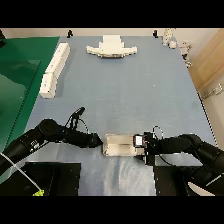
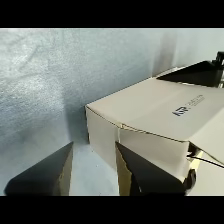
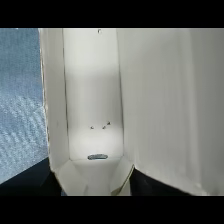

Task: Fold the box.

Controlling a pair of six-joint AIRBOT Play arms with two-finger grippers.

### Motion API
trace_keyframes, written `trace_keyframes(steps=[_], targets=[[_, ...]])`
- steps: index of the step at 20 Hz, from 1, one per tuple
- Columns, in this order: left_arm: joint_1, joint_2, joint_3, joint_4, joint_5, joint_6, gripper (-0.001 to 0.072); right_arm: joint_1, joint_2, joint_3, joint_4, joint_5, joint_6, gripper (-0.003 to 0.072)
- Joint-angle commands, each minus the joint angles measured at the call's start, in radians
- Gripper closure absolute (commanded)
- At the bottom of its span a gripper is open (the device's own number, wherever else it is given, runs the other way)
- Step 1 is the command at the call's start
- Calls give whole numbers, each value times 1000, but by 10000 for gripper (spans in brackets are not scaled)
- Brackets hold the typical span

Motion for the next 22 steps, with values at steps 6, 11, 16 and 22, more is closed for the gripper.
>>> trace_keyframes(steps=[6, 11, 16, 22], targets=[[-10, 80, 45, -25, -64, -65, 328, 0, 0, 0, 0, 0, 0, 148], [-209, 42, 97, 170, 25, -322, 327, 0, 0, 0, 0, 0, 0, 149], [-443, -79, 227, 473, 55, -676, 327, 0, 0, 0, 0, 0, 0, 148], [-608, -286, 410, 760, -81, -1000, 327, 0, 0, 0, 0, 0, 0, 149]])
